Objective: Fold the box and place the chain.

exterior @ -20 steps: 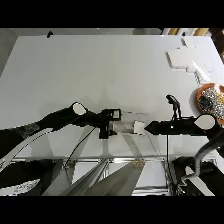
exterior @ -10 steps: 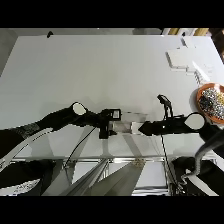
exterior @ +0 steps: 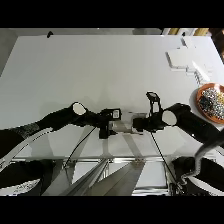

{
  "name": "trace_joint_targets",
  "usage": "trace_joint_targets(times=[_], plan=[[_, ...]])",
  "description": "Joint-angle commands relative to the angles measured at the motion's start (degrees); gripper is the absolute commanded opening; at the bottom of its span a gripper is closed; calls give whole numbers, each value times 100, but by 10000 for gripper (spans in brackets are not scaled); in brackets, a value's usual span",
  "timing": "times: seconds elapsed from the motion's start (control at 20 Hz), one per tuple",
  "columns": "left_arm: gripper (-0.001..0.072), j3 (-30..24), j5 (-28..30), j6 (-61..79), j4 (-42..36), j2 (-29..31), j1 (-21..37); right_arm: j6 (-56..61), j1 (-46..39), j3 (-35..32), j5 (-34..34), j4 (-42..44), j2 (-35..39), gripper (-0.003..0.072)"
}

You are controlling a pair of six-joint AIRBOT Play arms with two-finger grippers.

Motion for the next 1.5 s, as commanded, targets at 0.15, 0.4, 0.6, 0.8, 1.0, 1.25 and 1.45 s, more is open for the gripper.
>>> trace_joint_targets(times=[0.15,0.4,0.6,0.8,1.0,1.25,1.45], plan=[[393,2,-4,2,-2,4,2,1484,468,468,485,-922,-629,360],[393,2,-7,2,-2,4,2,1622,485,472,601,-944,-807,356],[393,4,-4,2,-2,4,2,1622,485,472,625,-935,-922,283],[393,2,-4,0,-2,4,2,1622,485,472,553,-898,-922,182],[393,2,-4,2,-2,4,2,1617,485,472,555,-896,-920,90],[393,2,-4,2,-2,4,2,1596,483,485,442,-1191,-920,20],[393,4,-4,2,-2,4,2,1550,479,544,319,-1414,-920,198]])
